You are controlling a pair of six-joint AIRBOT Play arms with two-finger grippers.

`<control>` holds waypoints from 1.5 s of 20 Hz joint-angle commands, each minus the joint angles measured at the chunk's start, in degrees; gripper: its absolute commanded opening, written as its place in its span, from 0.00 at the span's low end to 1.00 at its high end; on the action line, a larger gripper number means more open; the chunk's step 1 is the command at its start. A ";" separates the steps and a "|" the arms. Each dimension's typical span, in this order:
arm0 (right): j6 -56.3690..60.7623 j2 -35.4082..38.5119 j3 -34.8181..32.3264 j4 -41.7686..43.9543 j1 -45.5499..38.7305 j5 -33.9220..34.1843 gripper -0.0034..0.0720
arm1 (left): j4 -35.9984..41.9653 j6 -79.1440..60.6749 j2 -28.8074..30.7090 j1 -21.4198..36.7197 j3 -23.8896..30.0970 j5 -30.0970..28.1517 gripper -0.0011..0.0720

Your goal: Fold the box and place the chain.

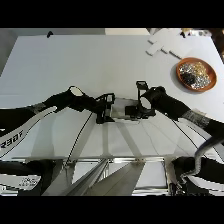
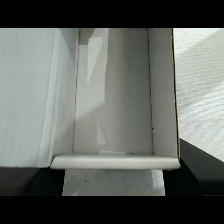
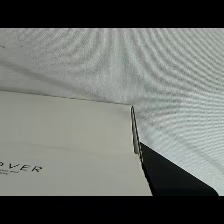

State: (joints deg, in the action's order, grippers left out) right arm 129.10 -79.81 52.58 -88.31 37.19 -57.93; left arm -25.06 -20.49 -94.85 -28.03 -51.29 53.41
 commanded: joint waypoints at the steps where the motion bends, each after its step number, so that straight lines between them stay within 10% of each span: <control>1: 1.07 -0.04 -0.46 -0.57 0.20 0.13 0.40 | -0.02 -0.02 0.07 0.02 0.00 -0.02 0.15; 3: 1.20 -0.07 -0.72 -0.59 0.20 0.07 0.37 | -0.02 -0.02 0.04 0.02 0.00 -0.02 0.15; 6: 1.18 -0.09 -0.72 -0.66 0.59 0.09 0.06 | -0.02 -0.02 0.04 0.02 0.00 -0.02 0.15; 10: 1.18 -0.09 -0.72 -0.63 0.72 0.07 0.08 | -0.02 -0.02 0.04 0.02 0.00 -0.02 0.15; 13: 1.18 -0.09 -0.74 -1.29 0.72 0.26 0.41 | -0.02 -0.02 0.04 0.02 0.00 -0.02 0.15; 30: 8.72 -1.99 -1.40 -0.37 0.72 -2.14 0.19 | -0.02 -0.02 0.04 0.02 0.00 -0.02 0.15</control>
State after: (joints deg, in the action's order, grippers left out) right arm 135.87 -81.32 51.22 -88.68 37.87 -58.89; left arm -25.08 -20.51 -94.83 -27.99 -51.29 53.39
